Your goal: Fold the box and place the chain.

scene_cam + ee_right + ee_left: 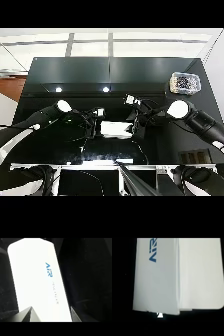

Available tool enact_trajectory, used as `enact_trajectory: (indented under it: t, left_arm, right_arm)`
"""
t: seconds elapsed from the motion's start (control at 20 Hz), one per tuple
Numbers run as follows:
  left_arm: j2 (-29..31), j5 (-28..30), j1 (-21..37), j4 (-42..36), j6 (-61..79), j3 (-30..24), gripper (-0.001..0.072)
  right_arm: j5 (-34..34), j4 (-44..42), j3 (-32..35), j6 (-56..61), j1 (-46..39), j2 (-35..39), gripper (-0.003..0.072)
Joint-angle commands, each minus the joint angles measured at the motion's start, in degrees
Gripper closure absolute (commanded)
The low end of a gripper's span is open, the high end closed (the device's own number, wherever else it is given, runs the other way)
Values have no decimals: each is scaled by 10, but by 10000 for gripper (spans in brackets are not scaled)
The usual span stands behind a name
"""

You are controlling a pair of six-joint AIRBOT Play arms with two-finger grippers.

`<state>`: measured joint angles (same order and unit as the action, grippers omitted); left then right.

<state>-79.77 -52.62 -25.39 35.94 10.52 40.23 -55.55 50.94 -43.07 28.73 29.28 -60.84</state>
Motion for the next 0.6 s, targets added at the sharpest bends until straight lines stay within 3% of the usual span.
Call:
enact_trajectory:
  t: [0.0,0.05,0.15,0.45,0.55]
  left_arm:
    - [0,0,0,0,0,0,155]
    - [0,0,0,0,0,0,154]
    - [0,0,0,0,0,0,155]
    - [0,0,0,0,0,0,155]
    - [0,0,0,0,0,0,155]
  right_arm:
    - [1,26,0,26,12,-1,154]
    - [1,36,0,35,16,-1,155]
    - [1,46,0,49,24,-1,354]
    - [3,51,0,55,24,-1,356]
    - [3,51,0,54,24,-1,506]
